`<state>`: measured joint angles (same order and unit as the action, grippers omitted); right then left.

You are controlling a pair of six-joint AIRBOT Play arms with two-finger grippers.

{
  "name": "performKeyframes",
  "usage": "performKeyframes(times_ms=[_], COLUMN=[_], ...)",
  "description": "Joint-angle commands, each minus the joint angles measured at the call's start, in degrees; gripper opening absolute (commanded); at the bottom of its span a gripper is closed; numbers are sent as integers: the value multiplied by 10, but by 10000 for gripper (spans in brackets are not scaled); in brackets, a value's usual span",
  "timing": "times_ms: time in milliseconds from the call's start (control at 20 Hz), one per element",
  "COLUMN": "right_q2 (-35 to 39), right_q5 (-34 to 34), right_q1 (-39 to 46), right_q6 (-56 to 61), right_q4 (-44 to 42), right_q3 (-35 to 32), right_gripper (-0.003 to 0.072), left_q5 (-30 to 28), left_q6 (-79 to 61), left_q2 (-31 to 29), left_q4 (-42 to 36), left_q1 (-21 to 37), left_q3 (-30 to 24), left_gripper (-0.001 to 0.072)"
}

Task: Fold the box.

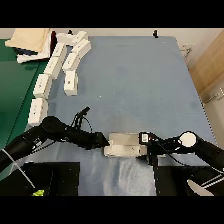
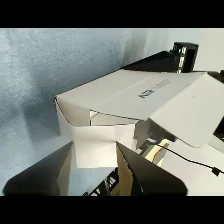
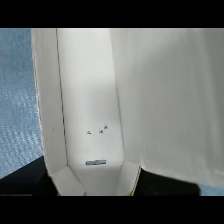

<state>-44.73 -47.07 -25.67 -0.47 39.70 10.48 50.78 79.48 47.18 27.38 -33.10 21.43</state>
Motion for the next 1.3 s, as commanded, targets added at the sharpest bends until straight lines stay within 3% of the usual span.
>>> performKeyframes(times_ms=[0, 300, 450, 750, 850, 900, 1250], right_q2=[0, 0, 0, 1, 0, 0, 0], right_q5=[0, 0, 0, 0, 0, 0, 0], right_q1=[0, 0, 0, 0, 0, 0, 0], right_q6=[0, 0, 0, 0, 0, 0, 0], right_q4=[0, 0, 0, 0, 0, 0, 0], right_q3=[0, 0, 0, 0, 0, 0, 0], right_gripper=[513, 513, 513, 513, 513, 513, 513], left_q5=[-21, -109, -90, -70, -50, -35, 41], left_q6=[38, 260, 346, 417, 457, 477, 572], left_q2=[0, 2, 32, 102, 115, 121, 170], left_q4=[39, 247, 326, 394, 424, 442, 511], left_q1=[-30, -166, -202, -249, -258, -261, -296], left_q3=[2, 57, 86, 147, 166, 176, 231], left_gripper=[421, 421, 420, 419, 416, 380, 380])
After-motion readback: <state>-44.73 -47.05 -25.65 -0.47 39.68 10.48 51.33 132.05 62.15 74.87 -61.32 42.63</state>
